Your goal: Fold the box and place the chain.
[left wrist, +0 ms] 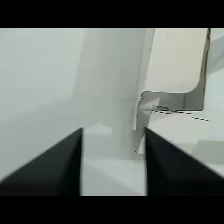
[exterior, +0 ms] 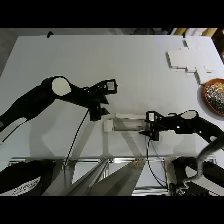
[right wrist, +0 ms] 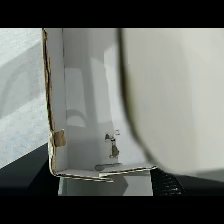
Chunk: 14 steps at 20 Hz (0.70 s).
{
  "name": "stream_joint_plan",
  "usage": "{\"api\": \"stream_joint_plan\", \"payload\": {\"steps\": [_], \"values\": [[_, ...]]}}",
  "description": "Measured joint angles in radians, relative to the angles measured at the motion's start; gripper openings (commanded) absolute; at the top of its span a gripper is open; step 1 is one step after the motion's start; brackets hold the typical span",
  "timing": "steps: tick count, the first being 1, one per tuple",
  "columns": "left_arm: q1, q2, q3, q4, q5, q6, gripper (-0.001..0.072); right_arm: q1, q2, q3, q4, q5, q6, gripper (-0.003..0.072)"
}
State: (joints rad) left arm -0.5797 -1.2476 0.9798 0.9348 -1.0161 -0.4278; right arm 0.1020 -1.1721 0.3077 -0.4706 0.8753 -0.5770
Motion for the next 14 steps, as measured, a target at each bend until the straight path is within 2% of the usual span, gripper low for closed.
{"api": "stream_joint_plan", "payload": {"steps": [1, 2, 3, 6, 10, 12, 14], "values": [[0.000, 0.010, 0.000, -0.003, -0.015, -0.013, 0.0148, 0.000, 0.000, 0.000, 0.000, 0.000, 0.000, 0.0407], [-0.001, 0.021, 0.000, -0.014, -0.034, -0.022, 0.0051, 0.000, 0.000, 0.000, 0.000, 0.000, 0.000, 0.0407], [-0.002, 0.031, 0.000, -0.029, -0.051, -0.029, 0.0004, 0.000, 0.000, 0.000, 0.000, 0.000, 0.000, 0.0407], [-0.024, 0.051, 0.000, -0.085, -0.103, -0.039, 0.0003, 0.000, 0.000, 0.000, 0.000, 0.000, 0.000, 0.0407], [-0.122, 0.050, 0.001, -0.095, -0.135, -0.043, 0.0004, 0.000, 0.000, 0.000, 0.000, 0.000, 0.000, 0.0407], [-0.177, 0.034, 0.000, -0.090, -0.103, -0.043, 0.0003, 0.000, 0.000, 0.000, 0.000, 0.000, 0.000, 0.0407], [-0.221, 0.006, 0.000, -0.090, -0.018, -0.043, 0.0003, 0.000, 0.000, 0.000, 0.000, 0.000, 0.000, 0.0407]]}}
